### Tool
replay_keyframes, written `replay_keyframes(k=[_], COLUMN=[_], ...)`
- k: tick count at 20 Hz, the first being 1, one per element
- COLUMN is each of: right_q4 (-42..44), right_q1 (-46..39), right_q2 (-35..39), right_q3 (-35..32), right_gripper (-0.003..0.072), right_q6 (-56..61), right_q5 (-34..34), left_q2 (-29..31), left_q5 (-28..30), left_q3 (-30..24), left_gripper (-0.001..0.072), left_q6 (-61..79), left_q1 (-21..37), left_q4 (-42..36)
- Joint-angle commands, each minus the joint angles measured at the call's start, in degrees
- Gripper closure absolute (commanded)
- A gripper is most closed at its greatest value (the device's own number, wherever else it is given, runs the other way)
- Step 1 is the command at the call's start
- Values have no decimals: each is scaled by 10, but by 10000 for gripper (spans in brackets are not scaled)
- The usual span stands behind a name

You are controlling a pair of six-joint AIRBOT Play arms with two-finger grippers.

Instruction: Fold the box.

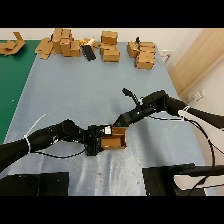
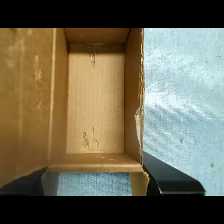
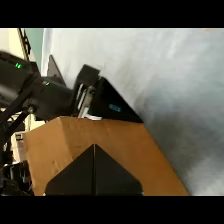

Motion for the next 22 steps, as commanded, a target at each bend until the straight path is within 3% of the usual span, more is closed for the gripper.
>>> replay_keyframes(k=[1,5,8,12,15,22], right_q4=[-3,-32,-88,-185,-236,-257], right_q1=[31,73,153,247,275,303], right_q2=[49,152,223,298,327,332], right_q3=[-38,-115,-165,-191,-195,-231], right_gripper=[686,686,685,684,683,683], right_q6=[-29,-86,-89,-89,-87,-87], right_q5=[43,183,318,458,467,483], left_q2=[0,0,0,0,0,0], left_q5=[0,0,0,0,0,0], left_q3=[0,0,0,0,0,0], left_gripper=[242,242,242,242,243,242], left_q6=[0,0,0,0,0,0], left_q1=[0,0,0,0,0,0], left_q4=[0,0,0,0,0,0])
